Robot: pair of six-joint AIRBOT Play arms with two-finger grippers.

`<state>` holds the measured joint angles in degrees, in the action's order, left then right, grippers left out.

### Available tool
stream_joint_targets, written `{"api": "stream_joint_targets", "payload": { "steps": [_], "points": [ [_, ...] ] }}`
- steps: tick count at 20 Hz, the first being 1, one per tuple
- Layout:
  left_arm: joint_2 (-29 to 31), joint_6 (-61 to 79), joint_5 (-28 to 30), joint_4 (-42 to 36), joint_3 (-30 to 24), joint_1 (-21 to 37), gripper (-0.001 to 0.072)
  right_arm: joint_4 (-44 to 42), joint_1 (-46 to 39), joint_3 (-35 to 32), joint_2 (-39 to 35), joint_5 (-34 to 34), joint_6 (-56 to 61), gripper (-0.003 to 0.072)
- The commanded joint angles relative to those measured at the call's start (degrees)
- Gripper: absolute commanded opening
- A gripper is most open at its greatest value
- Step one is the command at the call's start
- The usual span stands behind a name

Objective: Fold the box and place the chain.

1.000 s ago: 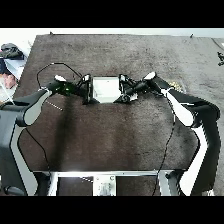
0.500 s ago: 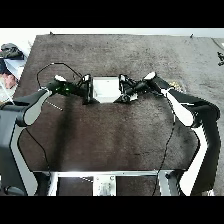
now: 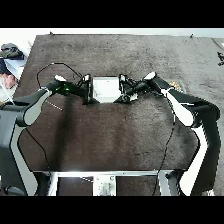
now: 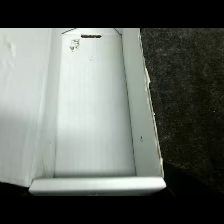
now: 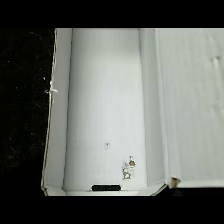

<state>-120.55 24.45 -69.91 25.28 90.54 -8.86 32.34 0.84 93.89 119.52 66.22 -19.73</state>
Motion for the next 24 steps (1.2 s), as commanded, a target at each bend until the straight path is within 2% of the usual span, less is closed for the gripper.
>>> {"api": "stream_joint_targets", "payload": {
  "steps": [1,12,13,14,19,24],
  "points": [
    [0.0,0.0,0.0,0.0,0.0,0.0,0.0414,0.0,0.0,0.0,0.0,0.0,0.0,0.0372],
    [0.0,0.0,0.1,0.0,0.0,0.0,0.0414,0.0,0.0,0.0,0.0,0.0,0.0,0.0372],
    [0.0,0.0,0.1,0.0,0.0,0.0,0.0414,0.0,0.0,0.0,-0.1,-0.2,0.0,0.0463],
    [0.0,0.0,0.1,0.0,0.0,0.0,0.0414,0.0,0.0,0.0,-0.3,-0.8,-0.2,0.0593],
    [0.0,0.0,0.1,0.0,0.0,0.0,0.0414,0.2,-2.1,0.0,-2.4,-0.5,-0.2,0.0593],
    [0.0,0.0,0.2,0.0,0.0,0.0,0.0414,8.4,-4.8,0.0,-5.1,1.9,0.1,0.0593]
  ]
}}
